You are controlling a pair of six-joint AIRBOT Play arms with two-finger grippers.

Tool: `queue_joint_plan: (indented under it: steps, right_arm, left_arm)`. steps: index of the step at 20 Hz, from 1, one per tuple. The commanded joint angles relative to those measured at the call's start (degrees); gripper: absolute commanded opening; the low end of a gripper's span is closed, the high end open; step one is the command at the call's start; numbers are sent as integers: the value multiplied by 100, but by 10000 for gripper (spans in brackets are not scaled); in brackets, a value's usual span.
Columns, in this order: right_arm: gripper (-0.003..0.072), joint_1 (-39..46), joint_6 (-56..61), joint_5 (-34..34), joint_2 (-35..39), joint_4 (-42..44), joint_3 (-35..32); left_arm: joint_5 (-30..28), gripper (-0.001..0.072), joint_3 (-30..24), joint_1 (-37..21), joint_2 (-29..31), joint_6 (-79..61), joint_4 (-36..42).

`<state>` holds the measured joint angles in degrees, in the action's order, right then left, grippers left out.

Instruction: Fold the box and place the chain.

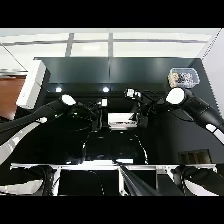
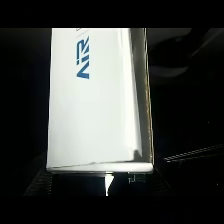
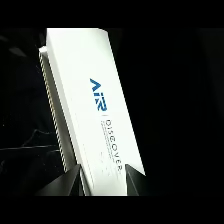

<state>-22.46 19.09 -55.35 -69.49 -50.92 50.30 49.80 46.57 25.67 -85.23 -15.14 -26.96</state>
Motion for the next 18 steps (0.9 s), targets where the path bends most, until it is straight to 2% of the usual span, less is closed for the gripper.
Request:
queue_joint_plan:
  steps: [1,2,12,14,18]
  right_arm:
    - [265,-4,105,-44,4,-7,-2]
    - [220,-4,109,-101,-4,-7,-4]
    - [222,-7,136,-160,-68,-11,-70]
    - [286,-7,153,-162,-68,-9,-70]
    - [283,-4,153,-160,-68,-9,-70]
  left_arm:
    - [11,466,2,4,-4,-7,-4]
    - [11,466,2,4,-4,-7,-4]
    - [11,466,2,4,-4,-7,-4]
    - [11,466,2,4,-4,-7,-4]
    - [11,466,2,4,-4,-7,-4]
